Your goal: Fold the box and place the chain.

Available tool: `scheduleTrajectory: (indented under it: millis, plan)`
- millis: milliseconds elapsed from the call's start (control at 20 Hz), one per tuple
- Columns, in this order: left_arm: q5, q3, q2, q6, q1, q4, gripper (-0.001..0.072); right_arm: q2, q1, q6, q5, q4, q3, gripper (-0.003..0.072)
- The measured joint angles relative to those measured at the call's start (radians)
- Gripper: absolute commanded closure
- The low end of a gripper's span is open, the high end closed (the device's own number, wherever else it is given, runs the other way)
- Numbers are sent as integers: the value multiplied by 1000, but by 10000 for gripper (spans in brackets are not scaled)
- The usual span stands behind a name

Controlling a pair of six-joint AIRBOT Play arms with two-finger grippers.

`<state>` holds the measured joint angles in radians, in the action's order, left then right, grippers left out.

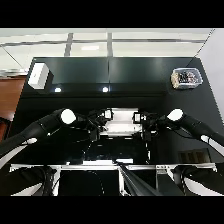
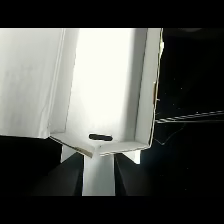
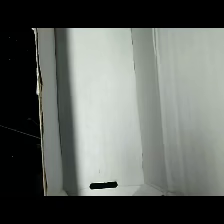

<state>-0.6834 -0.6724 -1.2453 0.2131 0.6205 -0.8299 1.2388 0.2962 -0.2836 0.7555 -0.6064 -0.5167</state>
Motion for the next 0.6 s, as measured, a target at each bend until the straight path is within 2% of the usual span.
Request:
scheduleTrajectory:
  millis: [250, 600]
  plan:
    - [2, 0, -6, 0, 6, 42, 482, 0, 0, 0, 0, 0, 0, 588]
    - [11, 0, -73, 0, 8, 193, 485, 0, 0, -1, 1, -1, 0, 589]
